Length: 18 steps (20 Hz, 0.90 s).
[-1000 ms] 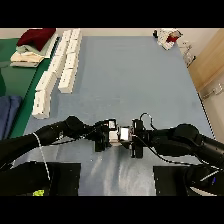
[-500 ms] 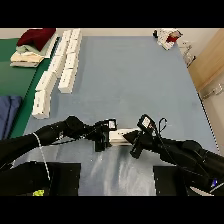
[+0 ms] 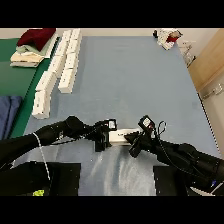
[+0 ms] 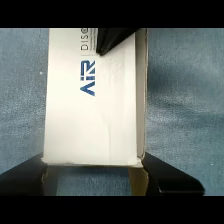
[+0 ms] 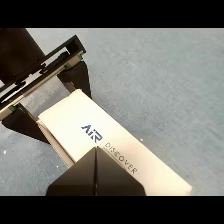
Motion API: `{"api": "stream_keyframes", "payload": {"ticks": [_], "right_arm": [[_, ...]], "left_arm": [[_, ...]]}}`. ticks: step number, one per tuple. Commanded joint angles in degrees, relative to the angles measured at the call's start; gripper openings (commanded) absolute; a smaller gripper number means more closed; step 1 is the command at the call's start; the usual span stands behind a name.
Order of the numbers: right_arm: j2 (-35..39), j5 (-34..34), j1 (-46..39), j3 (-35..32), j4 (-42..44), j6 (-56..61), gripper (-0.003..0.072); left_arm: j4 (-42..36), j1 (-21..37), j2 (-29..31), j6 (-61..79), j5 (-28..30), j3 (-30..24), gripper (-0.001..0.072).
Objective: Fold the box.
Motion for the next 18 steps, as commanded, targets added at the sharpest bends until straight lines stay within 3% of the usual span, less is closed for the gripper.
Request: {"api": "stream_keyframes", "payload": {"ticks": [1, 18], "right_arm": [[-1.7, -0.7, 0.9, -0.3, 0.0, 0.7, 0.0004], [-1.4, -0.5, 0.9, -1.1, -0.4, 0.7, 0.0004]], "left_arm": [[0.0, 0.0, 0.0, 0.0, 0.0, 0.0, 0.0470], [0.0, 0.0, 0.0, 0.0, 0.0, 0.0, 0.0470]]}}
